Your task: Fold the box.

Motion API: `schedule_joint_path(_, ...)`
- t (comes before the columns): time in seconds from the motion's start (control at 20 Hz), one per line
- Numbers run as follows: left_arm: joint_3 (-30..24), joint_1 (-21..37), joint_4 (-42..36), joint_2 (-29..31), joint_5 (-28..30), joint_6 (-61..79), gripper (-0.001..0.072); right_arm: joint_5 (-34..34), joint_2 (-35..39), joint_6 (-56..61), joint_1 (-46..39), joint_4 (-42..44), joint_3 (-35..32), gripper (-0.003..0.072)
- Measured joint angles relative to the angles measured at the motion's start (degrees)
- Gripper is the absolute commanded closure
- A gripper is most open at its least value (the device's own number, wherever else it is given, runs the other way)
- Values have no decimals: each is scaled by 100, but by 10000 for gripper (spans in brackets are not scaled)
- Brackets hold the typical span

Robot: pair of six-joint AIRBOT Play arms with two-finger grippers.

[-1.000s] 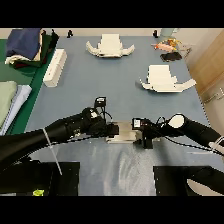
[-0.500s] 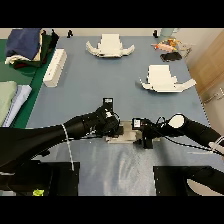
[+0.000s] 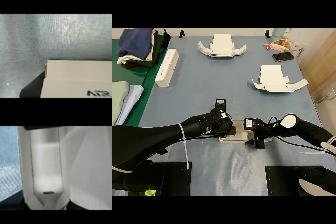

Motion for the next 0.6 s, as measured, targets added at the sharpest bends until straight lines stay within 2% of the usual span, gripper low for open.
schedule_joint_path(0.15,0,0,11,-11,-72,-72,688,0,0,-11,0,-2,0,182)
schedule_joint_path(0.2,2,0,-4,-15,-114,-87,499,0,0,-15,0,-4,0,182)
schedule_joint_path(0.25,0,-7,-24,-20,-216,-85,173,0,0,-24,2,-2,0,182)
schedule_joint_path(0.3,-4,-7,-68,-22,-361,-79,105,0,0,-7,7,-2,0,182)
schedule_joint_path(0.6,188,15,-203,190,-487,-35,105,0,-2,-2,-4,0,0,182)
